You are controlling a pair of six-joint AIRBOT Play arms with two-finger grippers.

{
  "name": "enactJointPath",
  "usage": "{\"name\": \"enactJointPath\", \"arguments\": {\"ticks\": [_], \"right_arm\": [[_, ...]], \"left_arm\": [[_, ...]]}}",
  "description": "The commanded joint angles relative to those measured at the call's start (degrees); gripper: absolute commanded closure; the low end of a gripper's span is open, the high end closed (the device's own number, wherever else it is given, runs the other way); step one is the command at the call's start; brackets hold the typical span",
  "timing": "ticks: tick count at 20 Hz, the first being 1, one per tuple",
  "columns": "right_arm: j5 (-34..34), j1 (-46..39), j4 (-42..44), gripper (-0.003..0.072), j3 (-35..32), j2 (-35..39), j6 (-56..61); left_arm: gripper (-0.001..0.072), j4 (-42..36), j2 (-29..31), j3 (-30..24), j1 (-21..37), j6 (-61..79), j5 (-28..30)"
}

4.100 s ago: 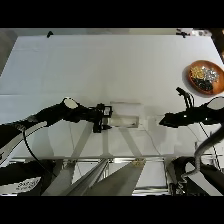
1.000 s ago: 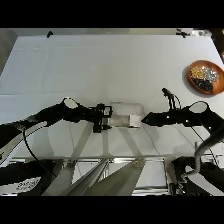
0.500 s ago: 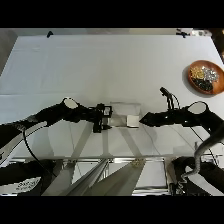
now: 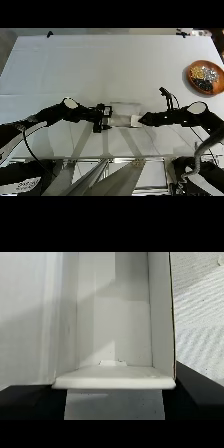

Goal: Fold the box and place the chain.

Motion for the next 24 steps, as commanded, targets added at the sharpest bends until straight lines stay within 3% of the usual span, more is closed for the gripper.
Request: {"name": "enactJointPath", "arguments": {"ticks": [1,5,17,24], "right_arm": [[-3.5,4.2,-1.3,0.0377,0.1,0.0,3.3],[-11.5,8.8,-5.7,0.0377,0.1,0.0,12.3],[-8.4,18.3,-30.6,0.0376,10.1,-0.9,43.4],[-7.1,23.0,-31.8,0.0363,10.3,-1.2,48.6]], "left_arm": [[0.0332,0.0,0.0,0.0,0.0,0.0,0.0],[0.0332,0.0,0.0,0.0,0.0,0.0,0.0],[0.0332,0.0,0.0,0.0,0.0,0.0,0.0],[0.0332,0.0,0.0,0.0,0.0,0.0,0.0]]}}
